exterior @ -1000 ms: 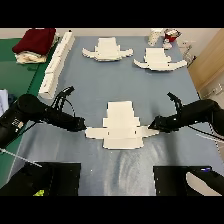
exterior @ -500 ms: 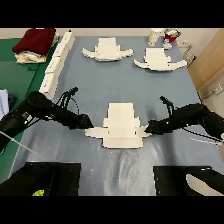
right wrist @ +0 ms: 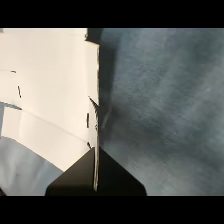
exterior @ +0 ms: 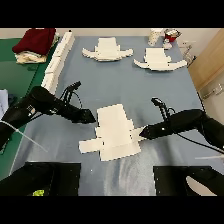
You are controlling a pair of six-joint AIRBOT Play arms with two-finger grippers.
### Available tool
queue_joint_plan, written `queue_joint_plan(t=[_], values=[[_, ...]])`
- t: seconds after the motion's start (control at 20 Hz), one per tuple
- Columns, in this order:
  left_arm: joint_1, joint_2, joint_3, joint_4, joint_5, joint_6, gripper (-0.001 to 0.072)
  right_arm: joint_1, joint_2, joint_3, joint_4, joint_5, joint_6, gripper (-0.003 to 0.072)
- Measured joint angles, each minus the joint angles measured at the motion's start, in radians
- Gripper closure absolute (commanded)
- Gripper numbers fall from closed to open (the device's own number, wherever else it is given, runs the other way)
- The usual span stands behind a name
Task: Fold the box.
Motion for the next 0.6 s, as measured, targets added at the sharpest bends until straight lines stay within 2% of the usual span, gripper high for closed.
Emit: queue_joint_plan(t=[0.15,0.4,0.6], values=[[0.017,-0.092,0.051,-0.003,0.007,0.055,0.0256,0.031,0.04,-0.027,0.002,0.035,0.001,0.0684],[0.039,-0.329,0.166,-0.011,-0.006,0.125,0.0257,0.047,0.051,-0.04,0.003,0.054,0.008,0.0684],[0.043,-0.485,0.242,-0.12,-0.083,0.256,0.0257,0.05,0.051,-0.042,0.0,0.06,0.013,0.0684]])
